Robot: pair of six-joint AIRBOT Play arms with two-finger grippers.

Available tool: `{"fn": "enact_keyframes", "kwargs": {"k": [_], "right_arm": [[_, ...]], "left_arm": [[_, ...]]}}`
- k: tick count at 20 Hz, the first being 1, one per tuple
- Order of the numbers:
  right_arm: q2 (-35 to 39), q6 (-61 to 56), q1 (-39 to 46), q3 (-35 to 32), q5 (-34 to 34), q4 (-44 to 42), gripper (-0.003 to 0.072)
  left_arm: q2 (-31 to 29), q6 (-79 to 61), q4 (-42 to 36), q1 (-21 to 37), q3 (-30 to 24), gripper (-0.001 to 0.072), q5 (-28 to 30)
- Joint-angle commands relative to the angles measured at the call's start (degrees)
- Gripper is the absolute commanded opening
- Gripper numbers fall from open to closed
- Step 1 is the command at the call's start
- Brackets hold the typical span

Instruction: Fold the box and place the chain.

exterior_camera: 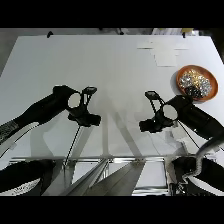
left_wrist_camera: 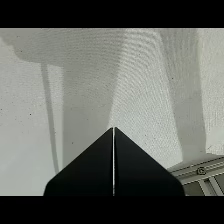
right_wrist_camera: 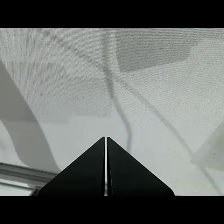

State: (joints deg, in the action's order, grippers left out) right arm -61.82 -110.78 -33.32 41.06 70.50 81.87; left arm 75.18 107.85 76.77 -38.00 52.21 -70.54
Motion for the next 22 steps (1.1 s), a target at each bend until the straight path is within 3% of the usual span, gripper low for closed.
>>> {"fn": "enact_keyframes", "kwargs": {"k": [1,10,13,17,19,22], "right_arm": [[0.0,0.0,-0.1,0.0,0.0,0.0,0.0018],[0.0,0.7,0.0,0.0,-0.2,1.0,0.0018],[0.0,1.8,0.0,0.0,-3.7,8.9,0.0018],[0.4,7.1,0.3,0.3,-0.3,16.5,0.0018],[1.2,4.6,4.5,2.7,4.3,20.3,0.0014],[3.5,10.2,16.7,5.9,9.6,24.9,0.0016]], "left_arm": [[0.0,0.0,0.0,0.0,0.0,0.0010,0.0],[0.0,0.0,0.0,0.0,0.0,0.0010,0.0],[0.0,0.0,0.0,0.0,0.0,0.0010,0.0],[0.0,0.0,0.0,0.0,0.0,0.0010,0.0],[0.0,0.0,0.0,0.0,0.0,0.0010,0.0],[0.0,0.0,0.0,0.0,0.0,0.0010,0.0]]}}
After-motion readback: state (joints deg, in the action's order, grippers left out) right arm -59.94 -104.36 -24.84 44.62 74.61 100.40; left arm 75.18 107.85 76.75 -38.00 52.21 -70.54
